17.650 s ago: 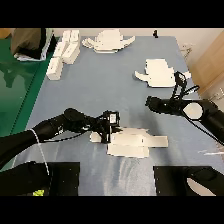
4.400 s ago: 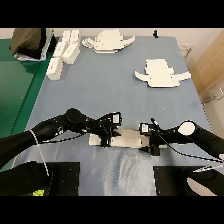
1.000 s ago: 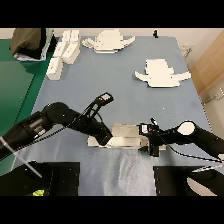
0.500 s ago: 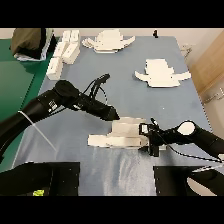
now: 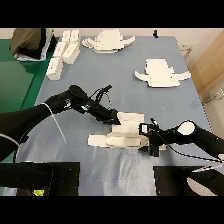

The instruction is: Fold the box.

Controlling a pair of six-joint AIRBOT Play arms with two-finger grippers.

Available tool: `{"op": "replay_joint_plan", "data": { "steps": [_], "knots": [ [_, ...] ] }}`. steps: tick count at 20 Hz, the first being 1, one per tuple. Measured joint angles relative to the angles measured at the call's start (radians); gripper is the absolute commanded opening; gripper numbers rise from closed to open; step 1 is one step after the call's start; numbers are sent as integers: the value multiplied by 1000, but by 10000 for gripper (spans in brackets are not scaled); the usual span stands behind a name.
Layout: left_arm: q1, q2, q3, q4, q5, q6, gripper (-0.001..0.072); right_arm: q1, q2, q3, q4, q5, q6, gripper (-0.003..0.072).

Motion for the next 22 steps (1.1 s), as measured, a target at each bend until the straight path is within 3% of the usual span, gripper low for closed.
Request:
{"op": "replay_joint_plan", "data": {
  "steps": [5, 22],
  "knots": [
    [-1, -60, 2, -5, -28, -19, 17, 0, 0, 0, 0, 1, 0, 444],
    [-3, -115, 6, 43, -98, -56, 16, 0, 0, 0, 1, 5, -1, 444]
  ]
}}
